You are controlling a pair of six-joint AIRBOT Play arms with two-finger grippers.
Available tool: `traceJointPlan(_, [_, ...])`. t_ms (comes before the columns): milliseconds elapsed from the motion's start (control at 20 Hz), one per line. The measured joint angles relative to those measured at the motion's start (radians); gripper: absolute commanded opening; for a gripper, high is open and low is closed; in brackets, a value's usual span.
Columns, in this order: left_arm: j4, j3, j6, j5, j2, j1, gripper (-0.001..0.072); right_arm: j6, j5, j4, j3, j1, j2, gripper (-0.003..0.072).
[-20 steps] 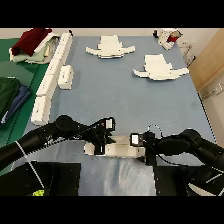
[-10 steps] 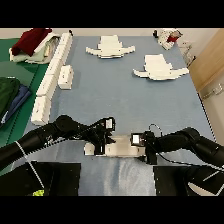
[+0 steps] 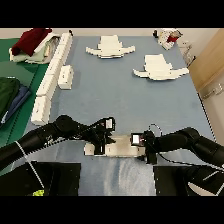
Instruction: Fold the box.
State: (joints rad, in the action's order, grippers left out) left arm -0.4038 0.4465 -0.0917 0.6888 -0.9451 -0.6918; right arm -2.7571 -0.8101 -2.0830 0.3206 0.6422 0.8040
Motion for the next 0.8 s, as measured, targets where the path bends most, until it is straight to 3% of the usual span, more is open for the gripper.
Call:
traceJointPlan(200, [0.000, 0.000, 0.000, 0.000, 0.000, 0.000, 0.0014, 0.000, 0.001, 0.000, 0.000, 0.000, 0.000, 0.0712])
traceJointPlan(300, [0.000, 0.000, 0.000, 0.000, 0.000, 0.000, 0.0014, 0.000, 0.002, 0.000, 0.000, 0.000, 0.000, 0.0644])
traceJointPlan(650, [0.000, 0.000, 0.000, 0.000, 0.000, 0.000, 0.0014, 0.000, 0.014, -0.001, 0.000, 0.000, 0.001, 0.0645])
traceJointPlan(700, [0.000, 0.000, 0.000, 0.000, 0.000, 0.000, 0.0014, 0.001, 0.014, -0.002, 0.000, 0.000, 0.001, 0.0599])
traceJointPlan(750, [0.000, 0.000, 0.000, 0.000, 0.000, 0.000, 0.0014, 0.009, 0.015, -0.003, 0.000, 0.000, 0.001, 0.0494])
traceJointPlan(800, [0.000, 0.000, 0.000, 0.002, 0.000, 0.000, 0.0014, 0.015, 0.017, -0.004, 0.000, 0.000, 0.001, 0.0477])
